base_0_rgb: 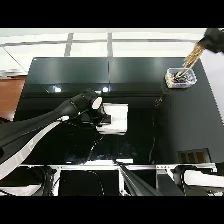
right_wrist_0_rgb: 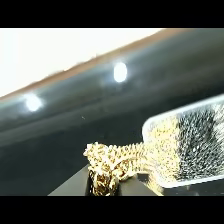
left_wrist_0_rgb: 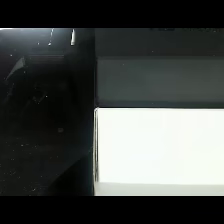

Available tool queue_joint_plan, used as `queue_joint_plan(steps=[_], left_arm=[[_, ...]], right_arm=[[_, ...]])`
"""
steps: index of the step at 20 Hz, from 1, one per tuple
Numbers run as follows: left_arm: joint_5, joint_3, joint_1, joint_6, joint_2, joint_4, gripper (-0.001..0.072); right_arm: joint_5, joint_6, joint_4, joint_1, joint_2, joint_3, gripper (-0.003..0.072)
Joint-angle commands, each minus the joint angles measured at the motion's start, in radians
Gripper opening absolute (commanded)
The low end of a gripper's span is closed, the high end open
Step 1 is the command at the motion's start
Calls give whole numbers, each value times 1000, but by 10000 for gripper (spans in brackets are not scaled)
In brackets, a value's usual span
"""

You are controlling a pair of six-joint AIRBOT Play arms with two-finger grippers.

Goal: Fold the box and place the chain.

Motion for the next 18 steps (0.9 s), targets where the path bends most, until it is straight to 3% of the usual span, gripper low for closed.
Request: queue_joint_plan(steps=[1,4,6,12,15,18], left_arm=[[-1,0,0,0,0,0,25],[1,0,0,0,0,0,25],[1,0,0,0,0,0,25],[-2,0,0,0,0,0,25],[2,0,0,0,0,0,25],[2,0,0,0,0,0,26]], right_arm=[[83,-64,6,-6,152,0,12],[200,-63,7,6,244,-5,11],[215,-63,7,43,317,-55,11],[262,-61,79,220,505,-348,12],[256,-61,201,335,532,-497,13],[122,-61,307,496,530,-635,13]])
